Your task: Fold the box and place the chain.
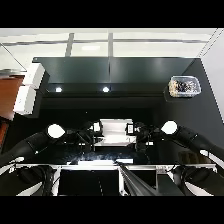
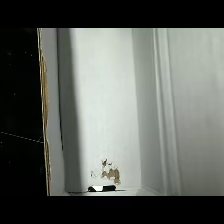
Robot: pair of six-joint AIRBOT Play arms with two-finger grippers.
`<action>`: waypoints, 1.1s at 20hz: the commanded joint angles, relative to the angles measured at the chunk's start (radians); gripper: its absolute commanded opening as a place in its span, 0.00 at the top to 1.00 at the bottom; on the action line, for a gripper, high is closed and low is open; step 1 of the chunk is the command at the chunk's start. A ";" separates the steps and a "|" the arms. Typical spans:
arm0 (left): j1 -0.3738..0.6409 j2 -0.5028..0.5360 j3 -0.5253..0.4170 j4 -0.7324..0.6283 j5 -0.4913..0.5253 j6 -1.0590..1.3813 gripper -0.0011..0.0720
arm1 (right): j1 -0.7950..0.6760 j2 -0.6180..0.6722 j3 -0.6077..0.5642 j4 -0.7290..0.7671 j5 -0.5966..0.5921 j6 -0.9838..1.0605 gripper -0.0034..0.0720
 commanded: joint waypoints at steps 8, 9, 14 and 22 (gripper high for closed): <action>-0.025 -0.011 0.000 -0.004 0.024 0.008 0.69 | 0.000 -0.001 0.000 0.000 0.000 0.000 0.49; -0.028 -0.011 0.000 -0.004 0.025 0.014 0.56 | 0.000 -0.001 0.000 0.000 0.000 0.000 0.49; -0.031 -0.011 0.000 0.000 0.026 0.014 0.49 | 0.000 -0.001 0.000 0.000 0.000 0.000 0.49; -0.029 0.006 0.001 0.034 0.029 0.027 0.95 | 0.000 -0.001 0.000 0.000 0.000 0.000 0.49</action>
